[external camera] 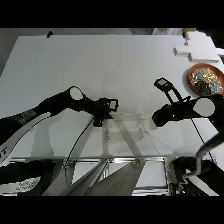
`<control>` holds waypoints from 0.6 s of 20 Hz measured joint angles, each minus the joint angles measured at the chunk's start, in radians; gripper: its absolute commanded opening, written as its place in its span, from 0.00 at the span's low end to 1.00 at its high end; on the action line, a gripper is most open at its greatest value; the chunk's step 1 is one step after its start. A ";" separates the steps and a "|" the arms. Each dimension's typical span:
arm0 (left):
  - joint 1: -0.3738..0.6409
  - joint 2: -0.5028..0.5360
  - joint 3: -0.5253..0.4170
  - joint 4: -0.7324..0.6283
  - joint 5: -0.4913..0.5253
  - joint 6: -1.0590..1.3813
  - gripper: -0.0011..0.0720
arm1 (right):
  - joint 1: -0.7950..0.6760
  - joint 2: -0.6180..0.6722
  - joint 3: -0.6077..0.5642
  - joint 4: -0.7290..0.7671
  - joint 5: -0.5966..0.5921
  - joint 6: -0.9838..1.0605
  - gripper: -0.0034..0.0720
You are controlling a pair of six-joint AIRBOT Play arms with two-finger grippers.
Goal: Fold the box and place the chain.
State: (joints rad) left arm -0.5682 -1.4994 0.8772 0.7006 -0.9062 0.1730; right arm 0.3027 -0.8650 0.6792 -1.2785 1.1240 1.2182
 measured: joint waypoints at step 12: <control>-0.002 0.003 0.000 0.016 0.008 -0.014 0.02 | 0.000 0.000 0.000 0.000 0.001 -0.022 0.36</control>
State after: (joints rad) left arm -0.5697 -1.4960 0.8772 0.7170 -0.8982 0.1585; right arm 0.3027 -0.8650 0.6792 -1.2789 1.1248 1.1965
